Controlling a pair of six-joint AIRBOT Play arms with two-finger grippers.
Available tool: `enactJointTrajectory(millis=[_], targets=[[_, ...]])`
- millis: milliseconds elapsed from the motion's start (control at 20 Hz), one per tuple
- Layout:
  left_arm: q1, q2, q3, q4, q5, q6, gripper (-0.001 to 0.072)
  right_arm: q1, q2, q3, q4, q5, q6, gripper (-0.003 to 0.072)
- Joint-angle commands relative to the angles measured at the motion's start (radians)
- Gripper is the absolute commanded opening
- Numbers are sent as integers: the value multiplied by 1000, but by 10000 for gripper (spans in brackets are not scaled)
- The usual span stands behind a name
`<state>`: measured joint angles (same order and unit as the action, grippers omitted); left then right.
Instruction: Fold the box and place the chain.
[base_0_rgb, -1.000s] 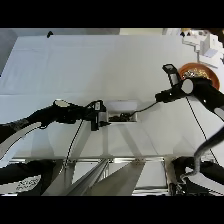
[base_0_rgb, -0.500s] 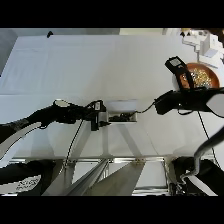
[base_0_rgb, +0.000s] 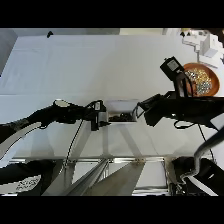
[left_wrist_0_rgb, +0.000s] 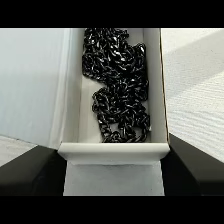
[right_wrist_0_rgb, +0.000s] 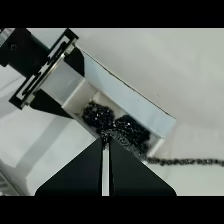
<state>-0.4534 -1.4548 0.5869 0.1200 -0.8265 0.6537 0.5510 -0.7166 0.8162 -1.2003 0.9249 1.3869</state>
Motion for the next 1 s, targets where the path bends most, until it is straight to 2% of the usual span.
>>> enactJointTrajectory(millis=[0,300,450,700,850,900,950], targets=[[1,0,1,0,0,0,132,58,-72,-30,11,-121,-9,16],[1,0,0,0,0,0,132,87,-267,-38,-8,-147,-9,19],[1,0,1,0,0,0,132,87,-312,-38,-8,-140,-10,177],[1,0,1,0,0,0,132,75,-278,-36,-56,-108,-56,179],[1,0,0,0,0,0,132,-11,-200,-36,-142,-55,-52,185],[1,0,0,0,0,0,132,-55,-175,-36,-171,-31,-48,218],[1,0,0,0,0,0,132,-110,-153,-36,-200,-10,-48,282]])
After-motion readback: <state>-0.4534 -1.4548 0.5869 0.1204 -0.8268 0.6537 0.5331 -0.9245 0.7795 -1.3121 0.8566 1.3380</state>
